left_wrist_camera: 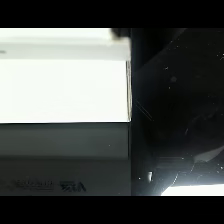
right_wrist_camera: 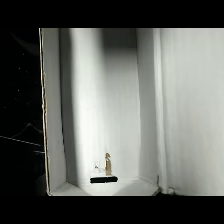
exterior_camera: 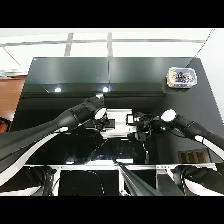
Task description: Fold the box and place the chain.
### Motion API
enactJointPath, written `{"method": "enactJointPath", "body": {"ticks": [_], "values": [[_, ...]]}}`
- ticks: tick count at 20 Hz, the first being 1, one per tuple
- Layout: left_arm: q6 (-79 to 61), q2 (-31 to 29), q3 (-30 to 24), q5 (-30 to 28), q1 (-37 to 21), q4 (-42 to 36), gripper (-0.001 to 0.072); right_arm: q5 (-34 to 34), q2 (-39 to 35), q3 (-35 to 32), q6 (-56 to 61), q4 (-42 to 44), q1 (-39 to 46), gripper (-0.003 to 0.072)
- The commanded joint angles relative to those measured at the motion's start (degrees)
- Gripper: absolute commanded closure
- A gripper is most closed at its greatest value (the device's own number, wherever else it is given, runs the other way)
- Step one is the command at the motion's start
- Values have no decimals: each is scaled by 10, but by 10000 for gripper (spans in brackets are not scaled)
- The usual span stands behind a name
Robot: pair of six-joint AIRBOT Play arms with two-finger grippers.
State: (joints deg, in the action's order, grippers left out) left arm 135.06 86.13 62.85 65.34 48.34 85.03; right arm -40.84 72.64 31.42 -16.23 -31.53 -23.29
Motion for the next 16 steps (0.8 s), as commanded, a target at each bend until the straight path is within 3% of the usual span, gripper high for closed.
{"method": "enactJointPath", "body": {"ticks": [1, 8, 9, 10, 16], "values": [[0, 0, 0, -5, 0, -2, 685, 1, 0, 0, -1, 4, 0, 552], [0, 0, 0, -4, 0, -3, 685, 2, 0, 0, -1, 4, 0, 550], [0, 0, 0, -3, 0, -2, 685, 3, 0, 0, -1, 4, 0, 297], [0, 0, 0, -3, 0, -2, 685, 10, 0, 0, 1, 2, 0, -19], [-23, 0, 0, 6, 0, -2, 686, -31, -57, 0, 34, -90, 0, -14]]}}
